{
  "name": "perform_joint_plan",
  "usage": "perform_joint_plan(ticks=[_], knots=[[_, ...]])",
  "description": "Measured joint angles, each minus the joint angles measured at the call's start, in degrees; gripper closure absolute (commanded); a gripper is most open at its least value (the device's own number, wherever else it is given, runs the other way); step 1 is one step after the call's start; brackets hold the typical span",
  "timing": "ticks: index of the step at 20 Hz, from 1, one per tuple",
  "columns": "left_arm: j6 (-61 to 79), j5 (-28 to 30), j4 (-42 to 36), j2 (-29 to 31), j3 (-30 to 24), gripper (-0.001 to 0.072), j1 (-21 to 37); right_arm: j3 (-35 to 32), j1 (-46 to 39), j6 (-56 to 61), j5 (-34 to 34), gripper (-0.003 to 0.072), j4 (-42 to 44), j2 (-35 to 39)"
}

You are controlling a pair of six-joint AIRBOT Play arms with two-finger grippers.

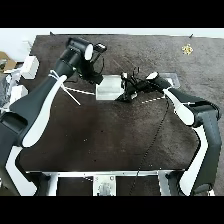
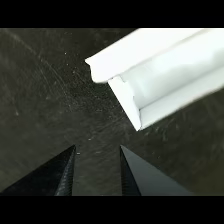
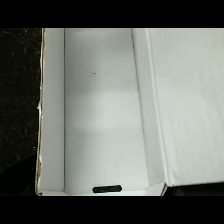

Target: Fold the box and place the chain.

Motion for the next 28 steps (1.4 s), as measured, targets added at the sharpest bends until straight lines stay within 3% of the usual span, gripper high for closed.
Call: perform_joint_plan(ticks=[7,13,14,17,21,23,25,26,28], knots=[[24.24,6.58,-24.83,0.9,-2.95,0.0397,11.98,0.0,0.0,0.0,0.0,0.0246,0.0,0.0],[58.18,10.71,-47.43,0.92,-15.54,0.0391,21.51,0.0,0.0,0.0,0.0,0.0246,0.0,0.0],[63.93,11.1,-50.14,0.92,-17.9,0.0279,22.6,0.0,0.0,0.0,0.0,0.0246,0.0,0.0],[75.93,11.74,-57.81,-0.9,-23.19,0.0294,24.06,0.0,0.0,0.0,0.0,0.0246,0.0,0.0],[83.43,12.37,-62.95,-6.1,-25.09,0.0284,24.9,0.0,0.0,0.0,0.0,0.0246,0.0,0.0],[87.67,12.17,-64.57,-7.67,-25.42,0.0174,24.87,0.0,0.0,0.0,0.0,0.0246,0.0,0.0],[91.08,12.17,-65.53,-8.59,-25.55,0.014,25.09,0.0,0.0,0.0,0.0,0.0246,0.0,0.0],[92.39,11.89,-66.2,-8.96,-25.64,0.0052,25.14,0.0,0.0,0.0,0.0,0.0246,0.0,0.0],[94.25,11.41,-67.34,-9.55,-25.7,0.0034,24.96,0.0,0.0,0.0,0.0,0.0246,0.0,0.0]])
